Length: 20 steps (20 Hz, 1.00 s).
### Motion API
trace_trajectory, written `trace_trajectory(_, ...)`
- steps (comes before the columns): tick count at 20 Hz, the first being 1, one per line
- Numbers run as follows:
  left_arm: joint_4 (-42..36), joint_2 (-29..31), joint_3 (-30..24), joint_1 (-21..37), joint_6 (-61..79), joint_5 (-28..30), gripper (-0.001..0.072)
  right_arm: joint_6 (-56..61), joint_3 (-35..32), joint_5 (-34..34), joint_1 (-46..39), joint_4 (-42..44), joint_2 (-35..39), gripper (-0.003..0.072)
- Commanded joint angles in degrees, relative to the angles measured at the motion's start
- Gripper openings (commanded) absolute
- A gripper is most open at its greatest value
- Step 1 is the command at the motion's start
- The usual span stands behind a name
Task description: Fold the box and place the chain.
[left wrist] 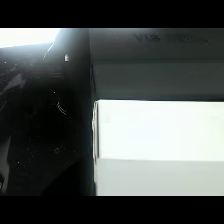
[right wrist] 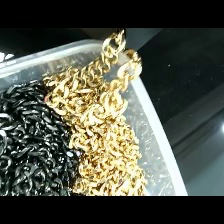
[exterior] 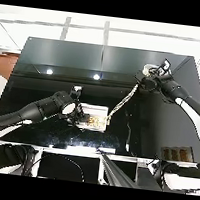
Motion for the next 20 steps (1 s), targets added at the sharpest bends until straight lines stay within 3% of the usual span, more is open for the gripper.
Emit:
trace_trajectory(1,0.15,-0.02,0.02,0.00,0.04,-0.04,0.0034,-3.96,0.52,-1.57,0.04,-0.02,2.56,0.0025)
trace_trajectory(6,0.20,-0.02,0.02,0.00,0.04,-0.02,0.0034,-10.27,0.55,-1.57,-0.28,-0.04,11.39,0.0025)
trace_trajectory(14,0.17,-0.02,0.02,0.00,0.04,-0.09,0.0034,-19.17,1.55,-2.43,-1.46,0.07,31.78,0.0024)
trace_trajectory(17,0.15,-0.02,0.02,0.00,0.04,-0.09,0.0034,-24.59,3.37,-8.35,-1.44,2.93,38.01,0.0024)
trace_trajectory(20,0.17,-0.02,0.02,0.00,0.04,-0.11,0.0034,-37.62,3.63,-19.15,-1.44,15.93,42.86,0.0024)
